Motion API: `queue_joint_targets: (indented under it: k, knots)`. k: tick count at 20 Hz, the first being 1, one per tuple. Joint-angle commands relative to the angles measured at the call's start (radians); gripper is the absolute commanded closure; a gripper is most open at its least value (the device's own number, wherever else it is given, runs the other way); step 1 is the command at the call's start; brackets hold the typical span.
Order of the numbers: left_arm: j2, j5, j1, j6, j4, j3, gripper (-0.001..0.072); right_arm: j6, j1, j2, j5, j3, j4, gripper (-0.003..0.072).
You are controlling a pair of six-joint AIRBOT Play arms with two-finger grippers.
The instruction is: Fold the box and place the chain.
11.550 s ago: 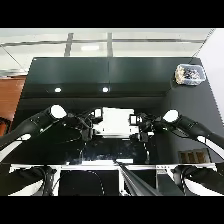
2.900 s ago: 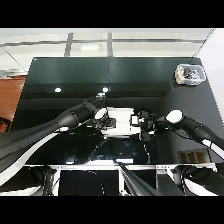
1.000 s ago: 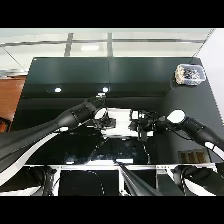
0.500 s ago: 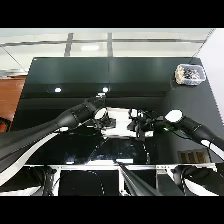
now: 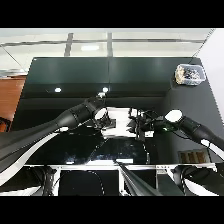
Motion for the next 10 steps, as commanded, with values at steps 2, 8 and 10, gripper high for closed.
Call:
queue_joint_targets:
  k: [2, 8, 10]
  knots:
    - [-0.001, 0.0, 0.0, 0.0, 0.0, 0.0, 0.0683, 0.001, 0.001, -0.002, 0.0, 0.0, 0.035, 0.0448]
    - [-0.001, 0.0, 0.0, 0.0, 0.0, 0.0, 0.0683, 0.0, 0.012, -0.007, -0.005, 0.0, 0.05, 0.0449]
    - [-0.001, 0.0, 0.0, 0.0, 0.0, 0.0, 0.0683, 0.0, 0.023, -0.012, -0.021, 0.0, 0.049, 0.0449]
